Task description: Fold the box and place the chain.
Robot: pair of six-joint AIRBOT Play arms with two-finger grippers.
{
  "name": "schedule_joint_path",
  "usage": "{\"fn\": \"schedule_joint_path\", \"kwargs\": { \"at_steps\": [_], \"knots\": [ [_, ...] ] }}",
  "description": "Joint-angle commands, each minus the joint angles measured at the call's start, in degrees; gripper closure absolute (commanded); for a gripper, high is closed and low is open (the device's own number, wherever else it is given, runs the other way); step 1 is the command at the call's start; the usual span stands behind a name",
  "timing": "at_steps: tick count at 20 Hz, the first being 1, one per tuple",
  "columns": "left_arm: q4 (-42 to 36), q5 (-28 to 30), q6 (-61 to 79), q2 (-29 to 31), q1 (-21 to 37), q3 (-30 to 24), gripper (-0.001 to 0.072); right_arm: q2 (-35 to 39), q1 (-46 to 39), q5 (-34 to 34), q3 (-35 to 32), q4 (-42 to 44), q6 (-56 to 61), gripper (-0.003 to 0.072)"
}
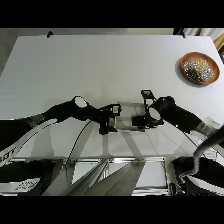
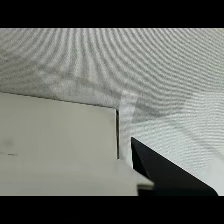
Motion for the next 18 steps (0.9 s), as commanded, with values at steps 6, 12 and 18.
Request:
{"fn": "schedule_joint_path", "kwargs": {
  "at_steps": [6, 12, 18],
  "knots": [
    [0.0, 0.1, 0.0, 0.0, 0.0, 0.1, 0.0573, 0.1, 0.0, 0.0, 0.0, -1.0, 0.1, 0.0585],
    [0.0, 0.1, 0.0, 0.0, 0.0, 0.1, 0.0573, 0.1, 0.0, -1.1, -0.1, -1.0, 0.0, 0.0640],
    [0.0, 0.1, 0.0, 0.0, 0.0, 0.1, 0.0573, 0.0, 0.0, -1.3, -0.1, -1.0, -0.7, 0.0476]
  ]
}}
